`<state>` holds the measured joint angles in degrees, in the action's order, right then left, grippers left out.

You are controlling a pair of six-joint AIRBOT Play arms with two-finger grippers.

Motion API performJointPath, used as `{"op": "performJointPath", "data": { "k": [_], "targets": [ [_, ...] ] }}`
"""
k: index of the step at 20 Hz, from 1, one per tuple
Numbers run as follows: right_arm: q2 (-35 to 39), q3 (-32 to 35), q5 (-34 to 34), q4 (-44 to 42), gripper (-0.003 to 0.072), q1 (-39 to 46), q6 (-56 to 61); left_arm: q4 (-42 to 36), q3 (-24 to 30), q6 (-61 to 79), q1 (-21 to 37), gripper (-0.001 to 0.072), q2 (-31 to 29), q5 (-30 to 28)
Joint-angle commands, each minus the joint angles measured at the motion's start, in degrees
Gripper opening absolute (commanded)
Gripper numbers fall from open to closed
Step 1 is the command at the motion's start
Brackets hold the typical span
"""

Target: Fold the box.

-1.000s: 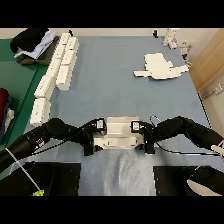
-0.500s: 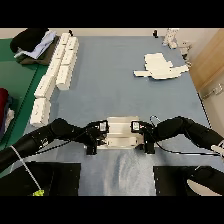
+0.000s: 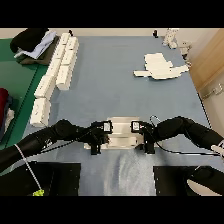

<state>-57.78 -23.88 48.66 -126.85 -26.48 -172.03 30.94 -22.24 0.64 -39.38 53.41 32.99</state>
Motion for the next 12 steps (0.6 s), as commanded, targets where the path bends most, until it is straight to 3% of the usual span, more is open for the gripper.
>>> {"op": "performJointPath", "data": {
  "k": [1, 2, 3, 4, 5, 12],
  "targets": [
    [-0.02, 0.02, 0.0, 0.0, 0.0523, -0.04, 0.0, -1.27, -1.29, 0.04, -0.31, 0.0098, 2.01, 0.22],
    [-0.02, 0.02, 0.0, 0.0, 0.0523, -0.04, 0.0, -1.25, -1.36, 0.04, -0.31, 0.01, 2.25, 0.2],
    [-0.02, 0.02, 0.0, 0.0, 0.0523, -0.04, 0.0, -1.01, -1.33, 0.04, -0.31, 0.0199, 2.38, 0.66],
    [-0.02, 0.02, 0.0, 0.0, 0.0523, -0.04, 0.0, -0.96, -1.33, 0.02, -0.31, 0.0409, 2.38, 1.22],
    [-0.02, 0.02, 0.0, 0.0, 0.0523, -0.04, 0.0, -0.96, -1.33, 0.0, -0.31, 0.0492, 2.38, 1.49],
    [-0.02, 0.02, 0.0, 0.0, 0.0523, -0.04, 0.0, -0.96, -1.33, 0.0, -0.31, 0.0493, 2.38, 1.53]
  ]
}}
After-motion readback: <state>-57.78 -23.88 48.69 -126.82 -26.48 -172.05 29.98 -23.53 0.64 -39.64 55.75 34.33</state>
